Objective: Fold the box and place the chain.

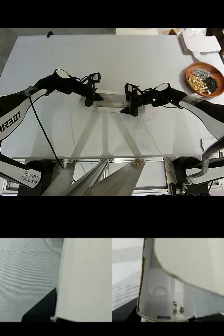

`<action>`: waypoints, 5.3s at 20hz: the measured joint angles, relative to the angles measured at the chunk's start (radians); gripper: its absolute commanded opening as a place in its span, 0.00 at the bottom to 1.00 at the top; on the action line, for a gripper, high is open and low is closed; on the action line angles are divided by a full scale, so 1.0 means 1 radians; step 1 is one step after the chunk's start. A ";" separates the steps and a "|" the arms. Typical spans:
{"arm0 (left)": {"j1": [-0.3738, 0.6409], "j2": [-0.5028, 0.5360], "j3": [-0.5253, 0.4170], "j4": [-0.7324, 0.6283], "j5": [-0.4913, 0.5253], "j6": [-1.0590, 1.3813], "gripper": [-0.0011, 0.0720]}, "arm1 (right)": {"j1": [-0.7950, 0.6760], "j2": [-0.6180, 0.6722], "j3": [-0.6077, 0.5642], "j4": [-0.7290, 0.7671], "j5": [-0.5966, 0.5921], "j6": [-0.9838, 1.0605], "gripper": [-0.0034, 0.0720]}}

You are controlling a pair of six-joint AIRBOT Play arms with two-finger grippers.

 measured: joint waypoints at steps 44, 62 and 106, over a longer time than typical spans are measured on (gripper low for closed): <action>0.074 0.153 -0.027 -0.161 -0.189 -0.264 0.02 | 0.002 0.000 0.000 -0.001 0.002 0.000 0.58; 0.145 0.150 -0.027 -0.246 -0.246 -0.490 0.04 | 0.002 0.000 0.000 -0.002 0.002 -0.001 0.58; 0.130 0.155 -0.218 -0.031 -0.087 0.263 0.47 | 0.002 0.000 0.000 -0.001 0.003 -0.001 0.58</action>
